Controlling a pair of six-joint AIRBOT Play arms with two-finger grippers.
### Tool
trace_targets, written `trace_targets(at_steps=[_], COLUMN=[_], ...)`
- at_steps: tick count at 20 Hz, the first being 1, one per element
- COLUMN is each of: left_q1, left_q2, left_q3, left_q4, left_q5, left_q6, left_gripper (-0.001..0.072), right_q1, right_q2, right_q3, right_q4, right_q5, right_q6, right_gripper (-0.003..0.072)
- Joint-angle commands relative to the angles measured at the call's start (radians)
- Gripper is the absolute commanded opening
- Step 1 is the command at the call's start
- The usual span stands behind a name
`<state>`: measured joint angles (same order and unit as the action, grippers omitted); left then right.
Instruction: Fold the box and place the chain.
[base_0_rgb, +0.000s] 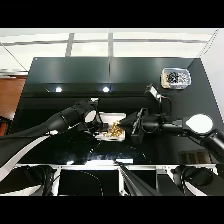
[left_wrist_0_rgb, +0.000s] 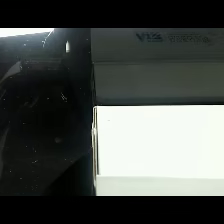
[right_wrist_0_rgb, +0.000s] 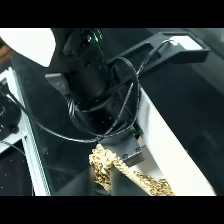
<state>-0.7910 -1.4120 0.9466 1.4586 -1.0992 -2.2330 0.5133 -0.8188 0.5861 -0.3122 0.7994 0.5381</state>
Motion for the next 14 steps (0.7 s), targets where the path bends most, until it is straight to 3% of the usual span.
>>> trace_targets(at_steps=[1,9,14], left_q1=[0.001,-0.008,-0.039], left_q2=[-0.001,-0.018,-0.074], left_q3=[0.0,0.033,0.098], left_q4=[0.002,-0.017,-0.005], left_q5=[0.001,0.002,-0.002], left_q6=[0.0,-0.071,-0.131], left_gripper=[0.0031,0.0027,0.0029], right_q1=[0.005,-0.525,-0.6], right_q2=[-0.026,0.208,0.217], right_q3=[0.004,0.049,0.04], right_q4=[0.023,-0.175,-0.203], right_q5=[-0.04,0.307,0.306], right_q6=[0.056,0.114,0.136], right_gripper=[0.0475,0.0472,0.0472])
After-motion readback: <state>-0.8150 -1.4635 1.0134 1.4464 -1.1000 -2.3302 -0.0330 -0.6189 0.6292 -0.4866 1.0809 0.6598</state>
